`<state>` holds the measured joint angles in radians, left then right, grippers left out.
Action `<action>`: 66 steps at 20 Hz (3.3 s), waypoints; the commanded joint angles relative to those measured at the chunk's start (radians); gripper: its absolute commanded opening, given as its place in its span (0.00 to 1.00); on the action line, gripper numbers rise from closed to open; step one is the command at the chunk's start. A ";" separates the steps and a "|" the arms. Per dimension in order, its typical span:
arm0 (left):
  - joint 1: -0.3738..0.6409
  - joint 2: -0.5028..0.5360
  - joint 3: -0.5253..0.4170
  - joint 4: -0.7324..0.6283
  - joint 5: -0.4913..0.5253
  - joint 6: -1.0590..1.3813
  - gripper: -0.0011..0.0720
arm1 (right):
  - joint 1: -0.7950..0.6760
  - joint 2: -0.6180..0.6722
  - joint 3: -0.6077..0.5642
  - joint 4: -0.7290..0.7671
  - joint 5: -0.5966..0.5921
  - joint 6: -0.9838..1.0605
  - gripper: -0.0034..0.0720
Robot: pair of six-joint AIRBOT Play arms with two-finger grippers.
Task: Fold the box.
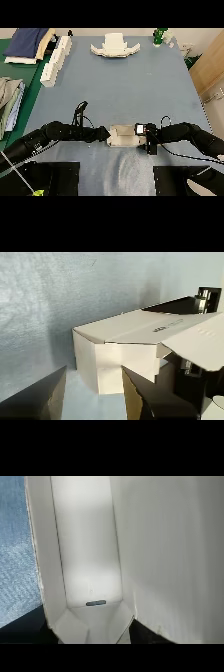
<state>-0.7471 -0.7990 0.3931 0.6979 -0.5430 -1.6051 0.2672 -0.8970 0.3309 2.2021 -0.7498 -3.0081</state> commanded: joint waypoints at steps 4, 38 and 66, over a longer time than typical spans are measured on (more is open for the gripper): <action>-0.089 -0.099 0.061 -0.001 0.088 -0.010 0.73 | 0.001 0.001 0.000 0.000 0.000 0.000 0.67; -0.432 -0.650 0.636 0.901 -0.534 -0.954 0.26 | 0.001 0.001 0.000 0.000 0.000 0.000 0.67; -0.439 -0.690 0.709 0.944 -0.616 -1.014 0.65 | 0.001 0.001 0.000 0.000 0.000 0.000 0.67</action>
<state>-1.1824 -1.4685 1.0988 1.6409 -1.1603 -2.6148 0.2680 -0.8970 0.3309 2.2024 -0.7498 -3.0081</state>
